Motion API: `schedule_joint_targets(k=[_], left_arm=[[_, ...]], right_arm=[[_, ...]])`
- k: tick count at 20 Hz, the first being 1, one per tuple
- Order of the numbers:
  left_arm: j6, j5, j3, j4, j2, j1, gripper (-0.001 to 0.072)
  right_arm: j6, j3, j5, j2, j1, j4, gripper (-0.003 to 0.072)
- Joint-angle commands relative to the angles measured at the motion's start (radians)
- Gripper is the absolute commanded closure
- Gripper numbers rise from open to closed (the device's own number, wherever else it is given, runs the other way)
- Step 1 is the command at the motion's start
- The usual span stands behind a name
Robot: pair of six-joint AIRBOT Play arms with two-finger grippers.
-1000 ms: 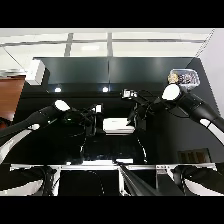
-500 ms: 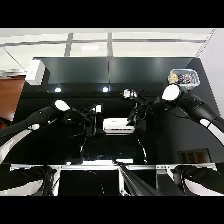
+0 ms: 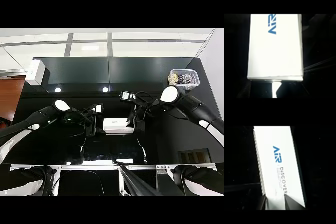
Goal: Fold the box and place the chain.
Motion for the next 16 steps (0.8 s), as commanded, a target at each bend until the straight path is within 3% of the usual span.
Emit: schedule_joint_targets(k=[1,6,11,12,13,16], left_arm=[[0.000,0.000,0.001,0.000,0.000,-0.001,0.0362],[0.000,0.000,0.001,0.000,0.000,-0.001,0.0362],[0.000,0.000,0.001,0.000,0.000,-0.001,0.0362],[0.000,0.000,0.001,0.000,0.000,-0.001,0.0362],[0.000,0.000,0.001,0.000,0.000,-0.001,0.0361],[0.000,0.000,0.001,0.000,0.000,-0.001,0.0362]], right_arm=[[0.003,-0.013,0.003,-0.001,0.003,0.000,0.0381],[0.060,-0.002,0.024,0.012,0.000,0.000,0.0381],[0.469,0.059,0.236,0.110,-0.146,0.010,0.0383],[0.565,0.043,0.281,0.109,-0.178,0.044,0.0463],[0.620,0.003,0.282,0.109,-0.201,0.127,0.0666],[0.620,-0.127,0.187,0.076,-0.209,0.468,0.0676]])
